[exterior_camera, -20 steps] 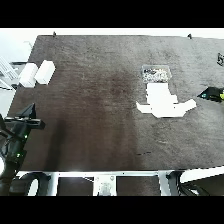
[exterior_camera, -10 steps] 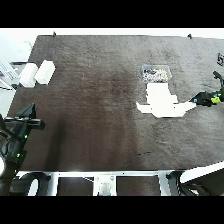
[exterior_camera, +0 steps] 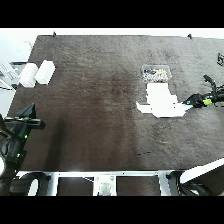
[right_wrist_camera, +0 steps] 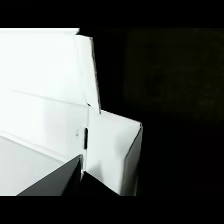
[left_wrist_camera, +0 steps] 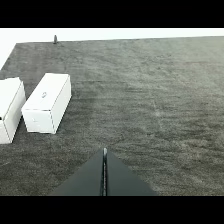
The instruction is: Fold the box and place the chain.
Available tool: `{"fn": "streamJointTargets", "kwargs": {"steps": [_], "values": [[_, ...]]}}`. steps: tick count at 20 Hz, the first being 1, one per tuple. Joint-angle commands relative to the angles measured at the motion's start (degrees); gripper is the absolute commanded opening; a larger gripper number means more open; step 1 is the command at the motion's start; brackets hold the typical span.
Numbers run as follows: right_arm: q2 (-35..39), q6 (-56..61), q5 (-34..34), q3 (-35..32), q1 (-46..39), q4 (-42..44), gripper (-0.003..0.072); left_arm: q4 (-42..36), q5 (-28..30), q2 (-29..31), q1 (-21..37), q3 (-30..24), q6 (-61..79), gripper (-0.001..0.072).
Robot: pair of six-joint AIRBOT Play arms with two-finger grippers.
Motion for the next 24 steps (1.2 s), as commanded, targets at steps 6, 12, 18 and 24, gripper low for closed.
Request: {"fn": "streamJointTargets", "kwargs": {"steps": [6, 12, 18, 24], "values": [[-1.7, -1.38, 1.7, -0.04, 0.87, 2.4, 0.0026, 0.02, 0.0, 0.02, 0.02, 0.04, 0.0, 0.0021], [0.57, -2.82, 6.71, -4.26, 0.92, 12.98, 0.0005, 0.02, 0.0, 0.02, 0.04, 0.04, 0.0, 0.0021], [13.55, -7.32, -8.07, -27.04, 7.52, 28.3, 0.0005, 0.02, 0.0, 0.02, 0.02, 0.04, 0.0, 0.0022], [15.78, -8.98, -22.77, -32.81, 25.83, 37.4, 0.0005, 0.0, 0.0, 0.02, 0.04, 0.04, 0.0, 0.0022]]}}
